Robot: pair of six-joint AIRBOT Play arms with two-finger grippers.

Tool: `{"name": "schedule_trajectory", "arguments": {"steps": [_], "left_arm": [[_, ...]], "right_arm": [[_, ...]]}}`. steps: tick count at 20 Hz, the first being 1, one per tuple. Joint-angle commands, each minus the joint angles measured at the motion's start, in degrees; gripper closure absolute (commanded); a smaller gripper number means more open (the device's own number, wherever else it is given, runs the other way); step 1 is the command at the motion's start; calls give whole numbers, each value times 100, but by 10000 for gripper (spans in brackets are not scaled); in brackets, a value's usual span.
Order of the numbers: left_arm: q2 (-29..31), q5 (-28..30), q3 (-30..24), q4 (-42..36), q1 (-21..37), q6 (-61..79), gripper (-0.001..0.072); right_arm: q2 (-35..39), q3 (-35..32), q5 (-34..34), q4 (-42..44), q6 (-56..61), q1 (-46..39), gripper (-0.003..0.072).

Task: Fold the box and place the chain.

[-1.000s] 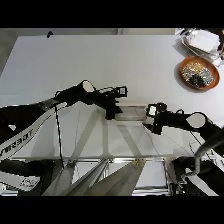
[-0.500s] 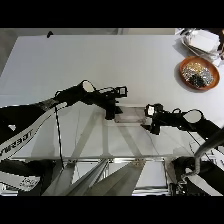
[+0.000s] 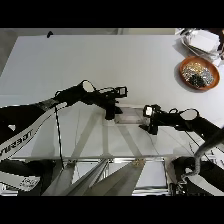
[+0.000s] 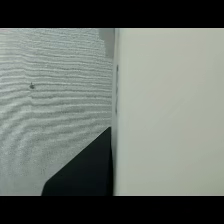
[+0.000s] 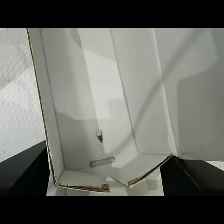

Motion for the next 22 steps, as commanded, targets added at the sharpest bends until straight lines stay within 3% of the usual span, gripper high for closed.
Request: {"name": "schedule_trajectory", "arguments": {"steps": [1,3,5,7,14,22], "left_arm": [[-2,13,-2,-2,-4,-2,699],[-2,13,-2,0,-4,-2,699],[-2,13,-2,-2,-4,-2,699],[-2,11,-2,0,-4,-4,699],[-2,11,-2,0,-4,-2,699],[-4,11,-2,-2,-4,-4,699]], "right_arm": [[-116,2,-50,4,-87,0,50],[-125,2,-48,7,-221,0,169],[-125,2,-52,4,-223,0,171],[-133,2,-55,4,-245,0,245],[-146,2,-181,7,-345,-2,292],[-149,2,-173,234,-348,-2,270]]}}
